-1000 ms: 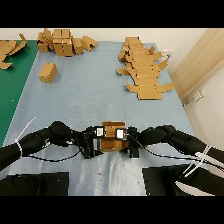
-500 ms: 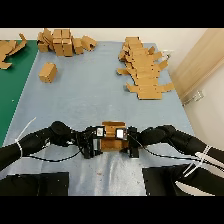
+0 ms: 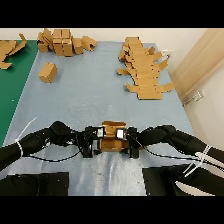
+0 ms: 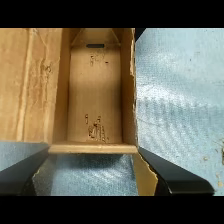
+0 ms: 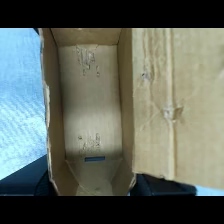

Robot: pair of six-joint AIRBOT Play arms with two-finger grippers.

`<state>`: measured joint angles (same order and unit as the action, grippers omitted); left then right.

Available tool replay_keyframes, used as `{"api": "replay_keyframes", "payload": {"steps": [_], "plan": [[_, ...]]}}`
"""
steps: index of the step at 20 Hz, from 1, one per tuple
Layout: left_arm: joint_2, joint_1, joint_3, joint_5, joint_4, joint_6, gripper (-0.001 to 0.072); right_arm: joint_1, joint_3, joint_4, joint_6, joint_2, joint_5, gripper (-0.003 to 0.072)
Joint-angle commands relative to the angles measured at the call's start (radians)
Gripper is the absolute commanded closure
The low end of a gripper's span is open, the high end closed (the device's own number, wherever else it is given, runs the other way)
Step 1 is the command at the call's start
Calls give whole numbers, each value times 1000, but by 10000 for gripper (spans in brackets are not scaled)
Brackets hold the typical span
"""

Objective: Fold the box.

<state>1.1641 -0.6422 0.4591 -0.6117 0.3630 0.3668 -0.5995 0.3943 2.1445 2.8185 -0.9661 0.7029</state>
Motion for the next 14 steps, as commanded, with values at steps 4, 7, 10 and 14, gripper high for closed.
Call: {"api": "replay_keyframes", "payload": {"steps": [4, 7, 10, 14], "plan": [[16, 0, 16, 0, 8, -1, 9, -1, 0, 10, 1, 0, 18, 171], [21, 0, 22, -21, 8, -1, 9, -1, 0, 10, 1, 0, 17, 171], [21, 0, 23, -27, 8, -1, 9, -1, 0, 10, 1, 0, 17, 171], [21, 0, 23, -26, 8, -2, 9, -1, 0, 10, 1, 0, 17, 171]]}}
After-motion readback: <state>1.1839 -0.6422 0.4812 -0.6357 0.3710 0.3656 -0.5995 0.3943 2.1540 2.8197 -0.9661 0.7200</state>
